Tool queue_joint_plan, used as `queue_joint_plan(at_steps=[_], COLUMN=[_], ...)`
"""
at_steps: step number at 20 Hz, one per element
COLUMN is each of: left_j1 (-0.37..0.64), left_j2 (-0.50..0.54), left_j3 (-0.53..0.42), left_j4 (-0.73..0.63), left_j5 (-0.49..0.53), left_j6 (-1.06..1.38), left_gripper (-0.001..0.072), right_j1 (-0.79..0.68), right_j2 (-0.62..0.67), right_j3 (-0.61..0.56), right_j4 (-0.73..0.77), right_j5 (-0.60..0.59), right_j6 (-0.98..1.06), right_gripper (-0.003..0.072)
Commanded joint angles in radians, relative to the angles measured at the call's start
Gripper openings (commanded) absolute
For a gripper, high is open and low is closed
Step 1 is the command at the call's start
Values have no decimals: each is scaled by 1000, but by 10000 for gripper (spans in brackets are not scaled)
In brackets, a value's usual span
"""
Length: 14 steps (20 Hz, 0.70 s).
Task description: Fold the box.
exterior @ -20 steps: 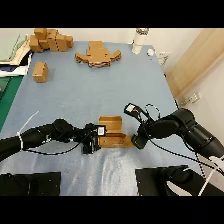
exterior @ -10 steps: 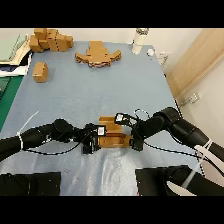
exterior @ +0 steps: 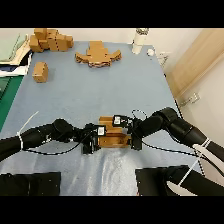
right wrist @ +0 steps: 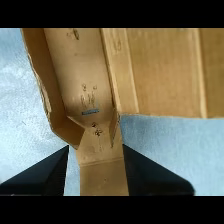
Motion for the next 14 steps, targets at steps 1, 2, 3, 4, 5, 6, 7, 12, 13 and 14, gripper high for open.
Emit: queue_joint_plan(at_steps=[1,2,3,4,5,6,7,12,13,14], left_j1=[0,0,0,0,0,0,0,0,0,0], left_j2=[0,0,0,0,0,0,0,0,0,0], left_j3=[0,0,0,0,0,0,0,0,0,0], left_j4=[0,0,0,0,0,0,0,0,0,0], left_j5=[0,0,0,0,0,0,0,0,0,0], left_j6=[0,0,0,0,0,0,0,0,0,0], left_gripper=[528,528,528,528,528,527,528,528,528,528], right_j1=[1,1,1,1,1,1,1,2,2,2], right_j2=[-6,-6,-6,-5,-5,-5,-5,-5,-5,-5], right_j3=[-17,-29,-40,-53,-59,-62,-62,-62,-62,-62], right_j4=[3,18,32,43,49,50,50,53,64,74], right_j5=[27,34,42,59,77,95,107,119,119,120], right_j6=[-36,-36,-37,-53,-72,-84,-93,-108,-115,-120], right_gripper=[501,428,370,357,333,332,332,259,194,170])
